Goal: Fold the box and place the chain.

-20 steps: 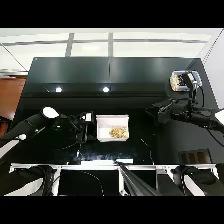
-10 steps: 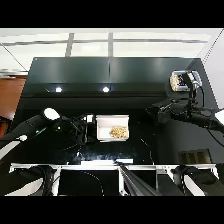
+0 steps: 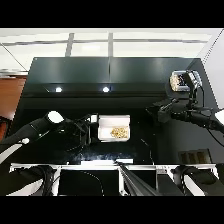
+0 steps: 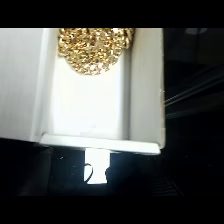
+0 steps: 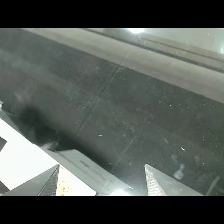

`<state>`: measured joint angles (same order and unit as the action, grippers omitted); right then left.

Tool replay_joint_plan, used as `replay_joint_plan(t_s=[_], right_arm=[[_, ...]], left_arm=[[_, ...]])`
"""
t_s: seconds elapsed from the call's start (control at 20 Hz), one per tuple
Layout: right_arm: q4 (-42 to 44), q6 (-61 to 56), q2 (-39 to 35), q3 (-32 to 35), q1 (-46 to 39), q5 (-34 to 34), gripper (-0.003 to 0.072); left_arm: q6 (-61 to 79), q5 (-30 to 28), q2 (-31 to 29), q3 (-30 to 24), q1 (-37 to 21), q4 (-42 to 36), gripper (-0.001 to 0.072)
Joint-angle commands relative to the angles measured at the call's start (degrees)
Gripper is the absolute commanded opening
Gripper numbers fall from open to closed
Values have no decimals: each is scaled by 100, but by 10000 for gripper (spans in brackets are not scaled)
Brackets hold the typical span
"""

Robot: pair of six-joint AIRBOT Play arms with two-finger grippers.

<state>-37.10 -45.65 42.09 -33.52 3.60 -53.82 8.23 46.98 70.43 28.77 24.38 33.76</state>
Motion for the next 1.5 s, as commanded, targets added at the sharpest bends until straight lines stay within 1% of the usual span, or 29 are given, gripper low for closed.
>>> replay_joint_plan(t_s=[0.0, 0.65, 0.8, 1.15, 1.2, 1.25, 1.3, 1.35, 1.4, 1.45], right_arm=[[0, -13, -2, -4, -2, 9, 610], [-2, -24, -2, -4, -2, 15, 610], [-2, -24, -2, -4, 0, 13, 609], [-2, -24, -2, -4, -2, 35, 609], [-2, -24, -2, -4, 0, 42, 610], [-4, -20, -2, -4, 2, 33, 611], [-44, -17, -2, -4, 20, 4, 613], [-96, -39, -2, -2, 55, -37, 702], [-166, -111, 0, -4, 127, -81, 717], [-280, -258, 2, -2, 240, -79, 717]], left_arm=[[-138, -188, -4, -4, 42, -17, 706], [85, -151, -7, 22, 59, -42, 705], [531, -151, -7, 44, 61, -315, 704], [553, -127, -7, 46, 61, -306, 696], [557, -122, -7, 46, 83, -291, 659], [555, -129, -4, 44, 129, -229, 558], [553, -136, -4, 44, 188, -157, 500], [551, -146, -4, 42, 254, -94, 467], [544, -175, -4, 42, 275, -42, 428], [538, -175, -4, 42, 289, -37, 348]])
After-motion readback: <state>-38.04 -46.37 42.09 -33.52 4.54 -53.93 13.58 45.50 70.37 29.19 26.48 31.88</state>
